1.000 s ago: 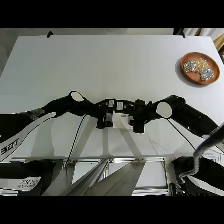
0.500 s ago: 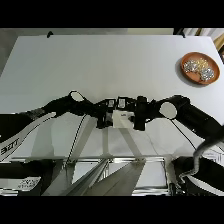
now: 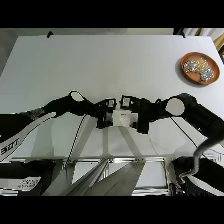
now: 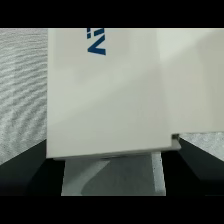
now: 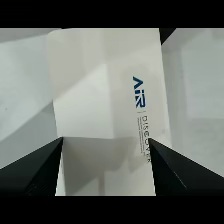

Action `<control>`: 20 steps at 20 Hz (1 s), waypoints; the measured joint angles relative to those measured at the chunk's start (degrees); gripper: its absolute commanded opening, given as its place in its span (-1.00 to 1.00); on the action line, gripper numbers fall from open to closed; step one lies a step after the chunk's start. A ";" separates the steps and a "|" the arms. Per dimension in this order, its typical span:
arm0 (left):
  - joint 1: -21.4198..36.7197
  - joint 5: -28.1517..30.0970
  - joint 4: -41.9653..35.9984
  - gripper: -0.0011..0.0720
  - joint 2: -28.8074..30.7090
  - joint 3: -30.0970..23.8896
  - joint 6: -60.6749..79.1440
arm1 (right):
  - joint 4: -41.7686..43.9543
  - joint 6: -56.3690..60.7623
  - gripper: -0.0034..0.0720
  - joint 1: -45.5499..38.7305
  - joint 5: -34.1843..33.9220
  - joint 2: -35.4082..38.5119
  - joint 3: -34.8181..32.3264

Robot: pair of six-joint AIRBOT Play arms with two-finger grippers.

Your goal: Fold the box and place the chain.

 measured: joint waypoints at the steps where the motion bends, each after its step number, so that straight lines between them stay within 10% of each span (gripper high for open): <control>1: 0.00 0.00 0.00 -0.40 0.00 0.00 0.00 | 0.39 -0.17 0.65 -0.70 0.46 -0.20 0.00; 20: 0.00 -0.02 -0.02 -0.40 0.00 0.00 -0.02 | -0.20 -2.89 0.83 -0.92 3.52 -2.62 0.81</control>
